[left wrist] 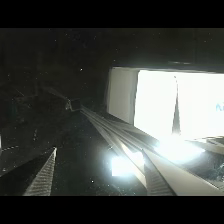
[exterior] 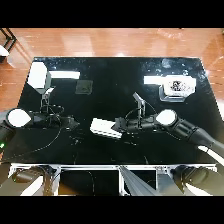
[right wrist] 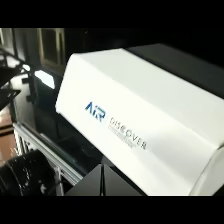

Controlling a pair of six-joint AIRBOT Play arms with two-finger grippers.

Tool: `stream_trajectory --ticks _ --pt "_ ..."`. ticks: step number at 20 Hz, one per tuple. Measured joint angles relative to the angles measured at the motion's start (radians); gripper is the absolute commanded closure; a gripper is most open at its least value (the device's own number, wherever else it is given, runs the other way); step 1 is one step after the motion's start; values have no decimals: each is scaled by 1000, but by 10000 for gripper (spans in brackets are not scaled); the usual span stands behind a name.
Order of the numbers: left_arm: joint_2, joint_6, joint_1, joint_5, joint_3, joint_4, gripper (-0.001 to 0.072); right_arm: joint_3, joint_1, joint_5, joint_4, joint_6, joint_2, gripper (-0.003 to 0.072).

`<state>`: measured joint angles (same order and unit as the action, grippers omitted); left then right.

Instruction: Fold the box and place the chain.

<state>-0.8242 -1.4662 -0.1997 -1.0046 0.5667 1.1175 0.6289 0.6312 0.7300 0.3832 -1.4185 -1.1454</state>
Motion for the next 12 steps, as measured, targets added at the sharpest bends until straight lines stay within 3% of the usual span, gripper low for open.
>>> stream_trajectory --ticks 12 --pt "0 0 0 6 0 0 76 -16 32 -54 -28 -6 -84 666"
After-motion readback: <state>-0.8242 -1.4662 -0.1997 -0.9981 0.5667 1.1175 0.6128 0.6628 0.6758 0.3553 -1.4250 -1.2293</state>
